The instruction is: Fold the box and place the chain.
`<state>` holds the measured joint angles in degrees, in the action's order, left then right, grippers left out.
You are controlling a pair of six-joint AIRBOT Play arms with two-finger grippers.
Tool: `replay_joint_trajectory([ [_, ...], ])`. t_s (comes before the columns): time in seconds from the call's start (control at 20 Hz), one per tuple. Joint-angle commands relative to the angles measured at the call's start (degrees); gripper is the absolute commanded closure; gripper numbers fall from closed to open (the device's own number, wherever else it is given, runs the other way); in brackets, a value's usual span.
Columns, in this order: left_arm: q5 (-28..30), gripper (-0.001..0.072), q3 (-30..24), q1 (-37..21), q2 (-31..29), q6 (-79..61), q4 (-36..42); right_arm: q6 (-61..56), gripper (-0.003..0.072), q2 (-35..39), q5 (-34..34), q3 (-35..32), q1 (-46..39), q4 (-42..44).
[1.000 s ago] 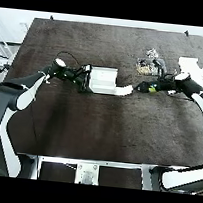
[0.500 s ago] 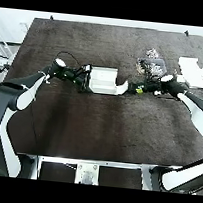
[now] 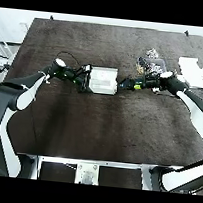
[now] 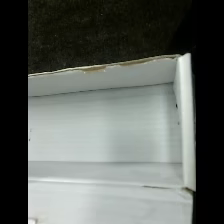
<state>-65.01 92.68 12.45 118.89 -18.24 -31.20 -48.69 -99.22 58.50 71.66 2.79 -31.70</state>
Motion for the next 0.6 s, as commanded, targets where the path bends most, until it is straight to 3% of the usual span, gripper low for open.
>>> replay_joint_trajectory([
  [0.0,0.02,0.0349,0.04,0.0,0.0,0.0,0.0,-0.9,0.0215,0.09,0.92,0.39,0.39,0.26],
  [0.55,0.04,0.0349,0.04,0.0,0.0,0.0,0.0,-9.2,0.0182,0.07,-2.38,1.25,4.0,-1.4],
])
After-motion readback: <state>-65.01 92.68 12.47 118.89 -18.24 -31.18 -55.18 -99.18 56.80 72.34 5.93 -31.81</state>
